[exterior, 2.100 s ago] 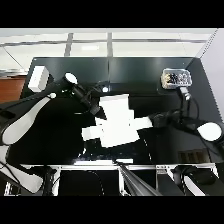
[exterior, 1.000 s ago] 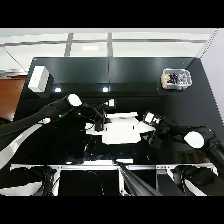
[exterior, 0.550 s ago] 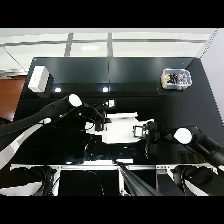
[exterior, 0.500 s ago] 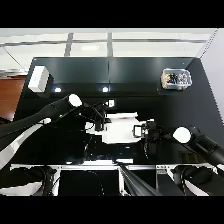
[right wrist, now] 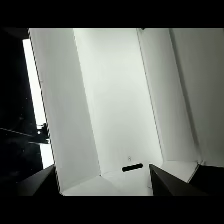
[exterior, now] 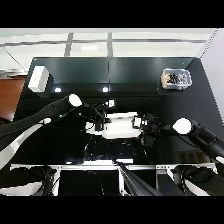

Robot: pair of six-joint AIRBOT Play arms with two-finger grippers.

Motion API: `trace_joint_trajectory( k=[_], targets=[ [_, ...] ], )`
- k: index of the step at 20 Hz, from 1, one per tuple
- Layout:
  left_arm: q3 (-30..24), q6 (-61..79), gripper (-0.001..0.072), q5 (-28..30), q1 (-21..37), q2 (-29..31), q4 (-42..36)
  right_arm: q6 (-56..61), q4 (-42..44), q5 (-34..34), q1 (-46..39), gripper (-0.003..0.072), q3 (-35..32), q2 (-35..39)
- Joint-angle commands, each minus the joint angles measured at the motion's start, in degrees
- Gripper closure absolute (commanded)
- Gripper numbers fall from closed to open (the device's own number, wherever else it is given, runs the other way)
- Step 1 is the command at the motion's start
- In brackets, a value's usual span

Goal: Fold the box and place the chain.

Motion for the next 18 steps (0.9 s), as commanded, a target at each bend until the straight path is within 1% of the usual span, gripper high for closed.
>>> trace_joint_trajectory(
  k=[1,2,11,16,18],
  targets=[
    [0.0,1.4,0.0682,-2.2,0.0,0.0,0.0,-1.5,-0.8,-1.7,-0.3,-0.0017,0.6,-0.2],
    [0.0,1.7,0.0682,-2.9,0.0,0.0,-0.2,-1.5,-0.8,-1.8,-0.3,-0.0017,0.7,-0.2],
    [0.0,1.7,0.0682,-2.9,0.0,0.0,0.9,-1.2,-0.7,-3.3,-2.9,-0.0017,0.9,-0.2],
    [0.0,1.7,0.0682,-2.9,0.0,0.0,0.9,-4.9,5.7,-6.1,-2.9,-0.0017,0.9,-1.3],
    [0.0,1.7,0.0682,-2.9,0.0,0.0,0.9,-8.0,9.2,-5.1,-3.7,-0.0017,0.9,-2.1]
  ],
)
